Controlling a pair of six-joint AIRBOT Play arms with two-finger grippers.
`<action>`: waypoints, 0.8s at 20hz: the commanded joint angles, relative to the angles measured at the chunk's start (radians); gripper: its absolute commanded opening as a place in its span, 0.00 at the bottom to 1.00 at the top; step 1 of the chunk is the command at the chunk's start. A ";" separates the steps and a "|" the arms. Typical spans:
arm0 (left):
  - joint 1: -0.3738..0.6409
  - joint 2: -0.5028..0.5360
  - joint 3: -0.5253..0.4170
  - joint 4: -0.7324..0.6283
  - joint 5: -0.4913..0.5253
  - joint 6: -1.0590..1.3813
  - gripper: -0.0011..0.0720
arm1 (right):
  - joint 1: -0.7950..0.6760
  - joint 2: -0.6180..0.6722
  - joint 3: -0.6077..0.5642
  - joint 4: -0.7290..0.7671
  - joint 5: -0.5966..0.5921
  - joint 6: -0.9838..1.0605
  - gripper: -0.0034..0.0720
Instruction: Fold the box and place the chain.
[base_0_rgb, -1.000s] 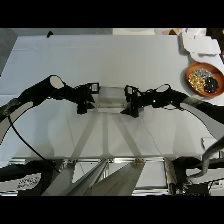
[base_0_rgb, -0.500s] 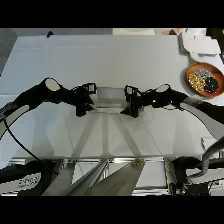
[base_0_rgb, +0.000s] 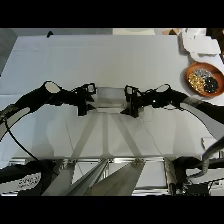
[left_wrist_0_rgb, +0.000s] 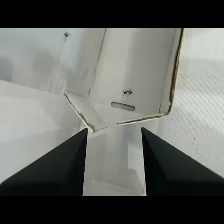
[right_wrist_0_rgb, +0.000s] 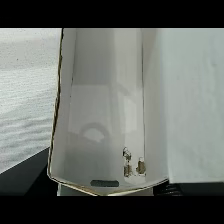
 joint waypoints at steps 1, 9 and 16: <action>0.000 0.000 -0.001 -0.032 0.000 0.065 0.52 | 0.000 0.000 0.001 0.000 0.000 0.000 0.64; 0.000 0.000 -0.002 -0.036 -0.037 0.157 0.36 | 0.000 0.000 0.001 0.000 0.000 0.000 0.64; 0.000 0.000 -0.002 -0.062 -0.020 0.171 0.36 | 0.000 0.000 0.001 0.000 0.000 0.000 0.64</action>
